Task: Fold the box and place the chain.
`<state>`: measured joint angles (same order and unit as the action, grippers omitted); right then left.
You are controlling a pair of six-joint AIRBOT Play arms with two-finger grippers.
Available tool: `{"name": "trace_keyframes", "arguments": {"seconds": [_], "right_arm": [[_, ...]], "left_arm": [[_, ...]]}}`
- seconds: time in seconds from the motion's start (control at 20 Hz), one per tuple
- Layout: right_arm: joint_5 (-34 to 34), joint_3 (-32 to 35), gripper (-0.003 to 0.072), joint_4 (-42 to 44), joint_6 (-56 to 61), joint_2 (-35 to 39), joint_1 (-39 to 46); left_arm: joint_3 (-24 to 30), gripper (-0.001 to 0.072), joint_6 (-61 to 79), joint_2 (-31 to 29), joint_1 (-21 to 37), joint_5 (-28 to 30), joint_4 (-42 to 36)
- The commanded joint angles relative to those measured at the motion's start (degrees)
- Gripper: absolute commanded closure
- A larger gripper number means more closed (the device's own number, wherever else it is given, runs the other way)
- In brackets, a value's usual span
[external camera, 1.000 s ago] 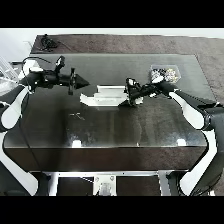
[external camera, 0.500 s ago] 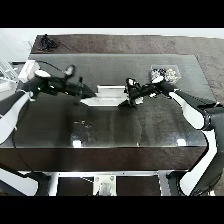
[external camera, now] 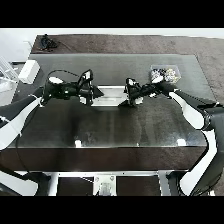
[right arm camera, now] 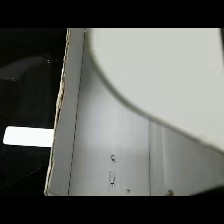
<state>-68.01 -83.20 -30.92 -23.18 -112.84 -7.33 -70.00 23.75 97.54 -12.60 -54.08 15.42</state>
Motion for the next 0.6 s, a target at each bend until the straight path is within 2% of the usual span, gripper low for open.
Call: {"name": "trace_keyframes", "arguments": {"seconds": [0.0,0.35,0.55], "right_arm": [[0.0,0.0,0.01,0.0,0.0,0.0,0.0],[0.0,0.0,0.01,0.0,0.0,0.0,0.0],[0.0,0.0,0.01,0.0,0.0,0.0,0.0]], "left_arm": [[-0.6,0.0691,-0.8,0.0,-0.4,5.3,-1.7],[-8.2,0.0691,-0.9,4.2,-0.4,8.2,-2.3],[-9.8,0.0691,-1.4,6.8,-0.4,8.5,-2.8]]}}
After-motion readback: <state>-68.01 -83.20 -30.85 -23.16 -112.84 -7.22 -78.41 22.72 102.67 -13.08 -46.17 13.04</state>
